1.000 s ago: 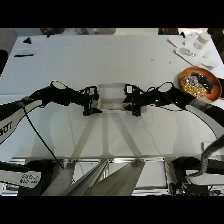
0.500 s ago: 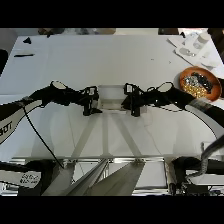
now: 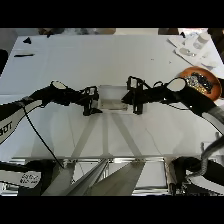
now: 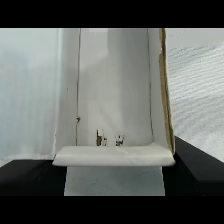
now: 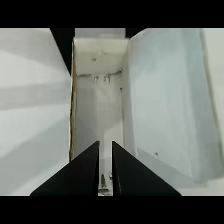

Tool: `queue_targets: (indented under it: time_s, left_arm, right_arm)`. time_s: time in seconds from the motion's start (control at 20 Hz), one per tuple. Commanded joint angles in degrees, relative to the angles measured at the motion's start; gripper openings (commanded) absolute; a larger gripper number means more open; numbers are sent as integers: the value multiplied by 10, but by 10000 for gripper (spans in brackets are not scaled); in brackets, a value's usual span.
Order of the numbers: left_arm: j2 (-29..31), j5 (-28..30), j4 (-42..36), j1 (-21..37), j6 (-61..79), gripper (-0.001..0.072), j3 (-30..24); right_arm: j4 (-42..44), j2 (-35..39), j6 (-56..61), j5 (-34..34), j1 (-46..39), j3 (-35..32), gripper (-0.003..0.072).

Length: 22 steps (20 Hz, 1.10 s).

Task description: Fold the box and place the chain.

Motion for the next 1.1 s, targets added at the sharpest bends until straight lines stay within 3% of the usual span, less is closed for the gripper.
queue_targets:
  time_s: [0.0, 0.2, 0.3, 0.4, 0.5, 0.6, 0.8, 1.05]
  left_arm:
    - [0, 0, 0, 0, 0, 346, 0]
    - [0, 0, 0, 0, 0, 346, 0]
    - [0, 0, 0, 0, 0, 346, 0]
    - [0, -1, 0, 0, 0, 346, 0]
    - [0, -2, 0, 0, 0, 346, 0]
    - [0, -2, 0, 0, 0, 346, 0]
    - [0, -2, 0, 0, 0, 346, 0]
    - [0, -2, 0, 0, 0, 346, 0]
  right_arm:
    - [-110, 99, 151, -15, 0, 0, 15]
    - [-315, 205, 435, -9, -38, 0, 15]
    - [-398, 220, 573, 23, -77, 0, 15]
    - [-424, 210, 688, 83, -125, -3, 11]
    - [-408, 186, 716, 137, -160, -18, 10]
    - [-371, 158, 715, 141, -166, -49, 10]
    - [-263, 97, 715, 64, -166, -122, 10]
    - [-148, 32, 679, -10, -165, -142, 9]
